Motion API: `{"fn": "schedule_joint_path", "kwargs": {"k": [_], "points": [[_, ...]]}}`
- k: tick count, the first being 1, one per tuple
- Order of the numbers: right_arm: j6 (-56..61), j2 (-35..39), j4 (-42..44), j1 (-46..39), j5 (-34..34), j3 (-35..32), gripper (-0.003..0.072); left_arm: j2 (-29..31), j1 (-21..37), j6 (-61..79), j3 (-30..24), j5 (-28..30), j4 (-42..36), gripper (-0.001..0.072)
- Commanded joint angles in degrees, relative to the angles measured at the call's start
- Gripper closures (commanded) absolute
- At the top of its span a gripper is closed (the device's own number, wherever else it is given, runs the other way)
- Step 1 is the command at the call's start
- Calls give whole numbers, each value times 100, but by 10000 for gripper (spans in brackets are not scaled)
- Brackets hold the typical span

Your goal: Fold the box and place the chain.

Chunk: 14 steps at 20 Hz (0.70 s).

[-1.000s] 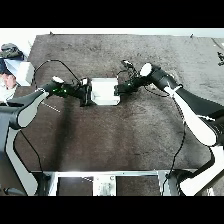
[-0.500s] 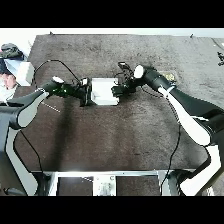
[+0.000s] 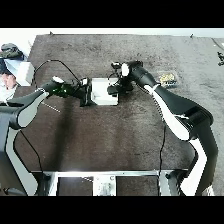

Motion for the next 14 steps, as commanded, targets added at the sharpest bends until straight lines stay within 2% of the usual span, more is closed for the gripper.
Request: {"fn": "schedule_joint_path", "kwargs": {"k": [1,8,9,10,14], "points": [[496,-105,-310,42,81,109,294,4,0,0,-2,2,2,363],[1036,-304,-420,61,151,109,293,4,2,0,-2,0,0,363],[1047,-302,-426,76,133,109,372,4,0,0,-2,0,2,363],[1082,-302,-420,87,131,109,409,4,2,0,-2,0,0,363],[1176,-302,-426,133,96,109,415,4,2,0,-2,0,0,363]]}}
